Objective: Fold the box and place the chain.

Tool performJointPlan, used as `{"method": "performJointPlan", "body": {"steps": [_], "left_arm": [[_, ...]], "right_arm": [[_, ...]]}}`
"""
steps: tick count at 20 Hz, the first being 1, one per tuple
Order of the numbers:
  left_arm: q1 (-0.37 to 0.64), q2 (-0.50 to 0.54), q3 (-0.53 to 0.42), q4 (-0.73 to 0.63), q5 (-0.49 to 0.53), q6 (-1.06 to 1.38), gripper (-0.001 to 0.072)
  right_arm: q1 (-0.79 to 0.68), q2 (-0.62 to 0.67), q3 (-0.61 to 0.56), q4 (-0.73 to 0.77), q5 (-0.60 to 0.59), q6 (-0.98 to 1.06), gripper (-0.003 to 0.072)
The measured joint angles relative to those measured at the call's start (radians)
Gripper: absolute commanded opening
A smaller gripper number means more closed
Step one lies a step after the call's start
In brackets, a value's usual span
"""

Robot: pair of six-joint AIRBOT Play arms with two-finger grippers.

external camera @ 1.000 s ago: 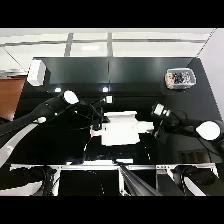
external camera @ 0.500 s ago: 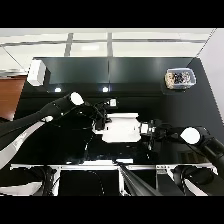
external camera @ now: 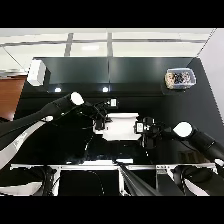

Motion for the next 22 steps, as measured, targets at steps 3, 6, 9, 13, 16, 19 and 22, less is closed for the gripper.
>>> {"method": "performJointPlan", "body": {"steps": [3,6,9,13,16,19,22], "left_arm": [[0.0,0.0,0.0,0.001,0.0,0.0,0.0028],[0.0,0.0,0.0,0.002,0.0,0.0,0.0028],[0.0,0.0,0.0,0.002,-0.001,0.0,0.0028],[0.0,0.0,0.0,0.002,-0.014,0.0,0.0028],[0.0,0.0,0.0,0.002,-0.029,0.0,0.0028],[0.0,0.0,0.0,0.002,-0.037,0.005,0.0028],[-0.001,0.0,0.0,0.003,-0.05,0.008,0.0027]], "right_arm": [[-0.004,-0.01,0.031,0.003,-0.002,-0.054,0.0704],[-0.032,-0.014,0.048,0.008,-0.026,-0.08,0.0704],[-0.06,-0.014,0.054,0.02,-0.028,-0.102,0.0704],[-0.076,-0.014,0.057,0.028,-0.051,-0.119,0.0704],[-0.08,-0.015,0.057,0.032,-0.07,-0.122,0.0704],[-0.087,-0.016,0.059,0.055,-0.072,-0.121,0.0704],[-0.109,-0.021,0.062,0.072,-0.037,-0.116,0.0704]]}}
